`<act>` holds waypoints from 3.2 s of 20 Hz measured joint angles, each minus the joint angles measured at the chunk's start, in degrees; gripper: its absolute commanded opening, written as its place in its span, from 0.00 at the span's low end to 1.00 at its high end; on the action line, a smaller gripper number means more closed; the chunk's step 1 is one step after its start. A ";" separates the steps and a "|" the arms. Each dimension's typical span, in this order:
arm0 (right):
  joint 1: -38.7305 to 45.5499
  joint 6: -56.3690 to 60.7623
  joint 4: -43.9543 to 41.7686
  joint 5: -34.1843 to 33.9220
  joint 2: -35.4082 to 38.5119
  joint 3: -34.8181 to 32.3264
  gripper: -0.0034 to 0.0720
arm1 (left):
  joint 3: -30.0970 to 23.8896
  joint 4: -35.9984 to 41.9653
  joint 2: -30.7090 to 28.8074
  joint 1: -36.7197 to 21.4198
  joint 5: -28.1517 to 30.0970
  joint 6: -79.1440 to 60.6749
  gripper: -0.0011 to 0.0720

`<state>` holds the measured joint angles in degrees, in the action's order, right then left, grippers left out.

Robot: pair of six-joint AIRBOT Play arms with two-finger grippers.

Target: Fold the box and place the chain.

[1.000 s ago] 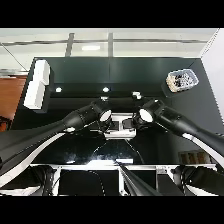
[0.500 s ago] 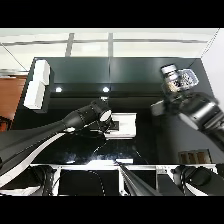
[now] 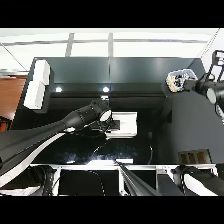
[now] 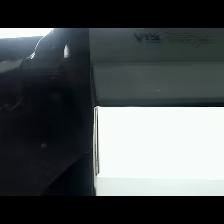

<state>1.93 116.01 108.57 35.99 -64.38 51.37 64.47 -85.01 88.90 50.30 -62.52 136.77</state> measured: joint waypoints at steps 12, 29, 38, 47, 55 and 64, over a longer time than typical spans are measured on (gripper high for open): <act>10.05 -15.39 -22.10 27.15 -45.90 54.25 0.88 | 0.00 0.02 0.00 0.00 -1.31 -0.02 0.06; 13.40 -18.25 -28.57 36.76 -50.66 60.98 0.06 | 0.02 0.24 0.00 0.00 -2.14 0.00 0.06; 13.92 -28.09 -34.42 33.46 -31.01 60.96 0.06 | 0.00 0.24 0.00 0.00 -2.19 0.00 0.06; 14.03 -35.12 -46.88 28.46 -12.33 65.07 0.05 | 0.00 0.26 0.00 0.00 -2.23 0.02 0.06; 10.91 -42.36 -56.54 37.53 3.19 55.12 0.05 | 0.00 0.26 0.00 0.00 -2.21 0.02 0.06; 1.79 -44.48 -61.55 42.84 9.92 47.21 0.05 | 0.00 0.28 0.00 0.00 -2.19 0.02 0.06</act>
<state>3.73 71.53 47.03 78.83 -54.46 98.59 64.47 -84.73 88.90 50.30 -64.71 136.79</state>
